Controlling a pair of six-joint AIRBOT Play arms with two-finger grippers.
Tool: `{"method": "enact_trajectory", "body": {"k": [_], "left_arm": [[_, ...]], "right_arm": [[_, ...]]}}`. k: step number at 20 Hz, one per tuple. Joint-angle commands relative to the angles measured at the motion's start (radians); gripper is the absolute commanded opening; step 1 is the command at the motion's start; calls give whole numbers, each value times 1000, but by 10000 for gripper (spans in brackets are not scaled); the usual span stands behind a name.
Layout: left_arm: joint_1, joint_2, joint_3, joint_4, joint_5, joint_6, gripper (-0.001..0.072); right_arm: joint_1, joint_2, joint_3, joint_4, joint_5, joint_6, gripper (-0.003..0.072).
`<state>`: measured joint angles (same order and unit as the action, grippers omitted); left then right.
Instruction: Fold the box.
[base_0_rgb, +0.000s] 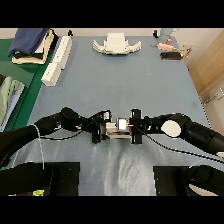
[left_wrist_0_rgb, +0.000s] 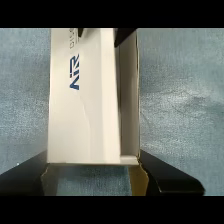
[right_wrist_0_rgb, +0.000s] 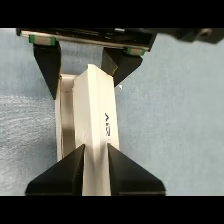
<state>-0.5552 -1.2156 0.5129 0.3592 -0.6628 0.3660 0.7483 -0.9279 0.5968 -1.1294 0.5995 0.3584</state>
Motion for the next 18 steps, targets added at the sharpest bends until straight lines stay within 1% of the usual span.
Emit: {"method": "enact_trajectory", "body": {"k": [1,6,11,12,13,14,15,18], "left_arm": [[0,0,1,1,-1,0,444],[0,0,1,1,-1,0,444],[0,0,1,1,-1,0,445],[0,0,1,1,-1,0,444],[0,0,1,1,-1,0,444],[0,0,1,1,-1,0,444],[0,0,1,1,-1,0,445],[0,0,1,1,-1,0,444]], "right_arm": [[0,-6,0,36,40,0,210],[0,-6,-26,76,55,0,210],[0,-5,-35,79,55,1,212],[0,0,-35,79,55,6,242],[0,8,-34,80,54,24,257],[0,18,-34,87,47,43,410],[-1,32,-34,97,43,58,448],[-2,78,-34,98,19,140,445]]}}
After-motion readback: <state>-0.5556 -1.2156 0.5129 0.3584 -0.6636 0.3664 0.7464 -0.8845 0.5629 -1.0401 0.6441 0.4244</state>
